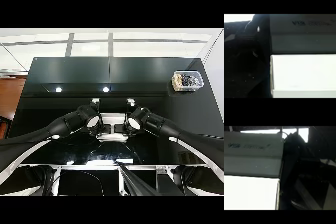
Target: Fold the box and place the chain.
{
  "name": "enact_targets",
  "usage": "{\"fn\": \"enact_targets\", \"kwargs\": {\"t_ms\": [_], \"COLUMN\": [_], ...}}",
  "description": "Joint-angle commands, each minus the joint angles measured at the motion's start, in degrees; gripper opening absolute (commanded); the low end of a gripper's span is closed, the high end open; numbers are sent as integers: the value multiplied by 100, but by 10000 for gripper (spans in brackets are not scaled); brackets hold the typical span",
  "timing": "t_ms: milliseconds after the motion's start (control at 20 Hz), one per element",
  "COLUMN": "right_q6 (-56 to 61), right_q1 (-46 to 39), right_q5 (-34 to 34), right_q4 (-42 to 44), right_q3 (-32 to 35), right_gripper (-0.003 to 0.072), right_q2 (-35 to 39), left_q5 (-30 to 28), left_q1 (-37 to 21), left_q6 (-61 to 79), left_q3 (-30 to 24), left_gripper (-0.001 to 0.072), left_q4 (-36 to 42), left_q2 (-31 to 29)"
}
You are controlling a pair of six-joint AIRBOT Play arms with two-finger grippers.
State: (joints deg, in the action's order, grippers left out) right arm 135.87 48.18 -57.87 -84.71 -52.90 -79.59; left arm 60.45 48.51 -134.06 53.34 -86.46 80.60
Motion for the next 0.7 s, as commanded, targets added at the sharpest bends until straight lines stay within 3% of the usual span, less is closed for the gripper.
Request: {"fn": "enact_targets", "kwargs": {"t_ms": [0,50,300,650], "right_q6": [-4,-4,-98,-592], "right_q1": [-2,-2,-4,-63], "right_q5": [-4,-33,-151,-483], "right_q4": [-2,-26,-483,-570], "right_q3": [-4,-4,-4,-4], "right_gripper": [217,275,274,273], "right_q2": [7,9,415,1740], "left_q5": [2,4,4,9], "left_q1": [-2,-2,-2,-2], "left_q6": [4,4,4,4], "left_q3": [2,2,2,2], "left_gripper": [32,32,32,32], "left_q4": [-4,-4,-4,-2], "left_q2": [0,-2,0,-2]}}
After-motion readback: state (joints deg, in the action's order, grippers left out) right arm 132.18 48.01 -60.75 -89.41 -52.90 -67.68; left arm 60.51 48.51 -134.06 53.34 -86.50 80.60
